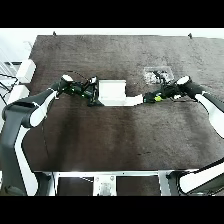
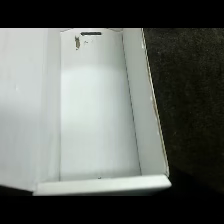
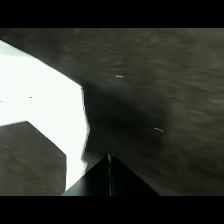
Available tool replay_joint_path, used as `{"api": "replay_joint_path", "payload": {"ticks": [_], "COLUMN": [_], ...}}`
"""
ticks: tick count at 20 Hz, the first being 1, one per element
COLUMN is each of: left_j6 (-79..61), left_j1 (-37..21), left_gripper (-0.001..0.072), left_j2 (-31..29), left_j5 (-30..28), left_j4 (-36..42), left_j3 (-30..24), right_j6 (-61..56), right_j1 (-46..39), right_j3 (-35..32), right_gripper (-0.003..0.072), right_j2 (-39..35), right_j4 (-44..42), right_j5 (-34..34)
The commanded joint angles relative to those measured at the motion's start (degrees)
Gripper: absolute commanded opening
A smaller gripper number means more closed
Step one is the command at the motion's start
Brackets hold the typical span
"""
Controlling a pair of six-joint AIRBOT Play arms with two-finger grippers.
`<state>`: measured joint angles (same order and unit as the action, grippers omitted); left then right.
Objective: Fold the box and place the chain.
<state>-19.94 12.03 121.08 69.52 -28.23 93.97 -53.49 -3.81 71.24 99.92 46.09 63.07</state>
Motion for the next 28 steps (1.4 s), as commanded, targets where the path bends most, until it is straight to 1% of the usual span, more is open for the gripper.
{"api": "replay_joint_path", "payload": {"ticks": [1,6,11,12,13,14,15,16,17,18,26,27,28], "left_j6": [0.00,0.00,0.00,0.00,0.02,0.00,0.00,0.00,0.02,0.02,0.02,0.02,0.04], "left_j1": [-0.07,-0.07,-0.07,-0.07,-0.07,-0.07,-0.07,-0.07,-0.07,-0.07,-0.07,-0.07,-0.07], "left_gripper": [0.0457,0.0457,0.0457,0.0458,0.0457,0.0458,0.0458,0.0457,0.0457,0.0457,0.0457,0.0457,0.0457], "left_j2": [0.00,0.00,0.00,0.00,0.00,0.00,0.00,0.00,0.00,0.00,0.00,0.00,0.00], "left_j5": [-0.04,-0.02,0.00,0.00,0.00,0.00,0.00,0.02,0.04,0.04,0.07,0.07,0.09], "left_j4": [0.00,0.00,-0.02,0.00,-0.02,0.00,0.00,0.00,0.00,0.00,0.00,0.00,0.00], "left_j3": [0.04,0.04,0.04,0.04,0.04,0.04,0.04,0.04,0.04,0.04,0.04,0.04,0.04], "right_j6": [0.83,3.02,2.97,2.97,2.97,2.93,2.95,2.95,2.95,2.95,0.44,-0.55,-1.11], "right_j1": [1.95,5.35,6.51,6.51,6.49,6.49,6.62,6.78,6.95,7.02,9.92,9.94,9.92], "right_j3": [-0.09,-0.02,-0.02,-0.02,0.04,0.24,0.28,0.33,0.33,0.33,1.49,1.55,1.62], "right_gripper": [0.0011,0.0011,0.0012,0.0040,0.0097,0.0177,0.0225,0.0247,0.0321,0.0343,0.0345,0.0357,0.0394], "right_j2": [1.03,0.37,-2.01,-2.38,-2.60,-2.62,-2.62,-2.60,-2.60,-2.60,-2.49,-2.49,-2.49], "right_j4": [-6.47,-11.19,-11.17,-11.19,-11.19,-11.19,-11.19,-11.19,-11.19,-11.21,-11.98,-11.96,-11.50], "right_j5": [1.09,1.05,0.44,-0.13,-0.22,-0.20,-0.24,-0.22,-0.48,-0.50,-3.08,-3.63,-3.91]}}
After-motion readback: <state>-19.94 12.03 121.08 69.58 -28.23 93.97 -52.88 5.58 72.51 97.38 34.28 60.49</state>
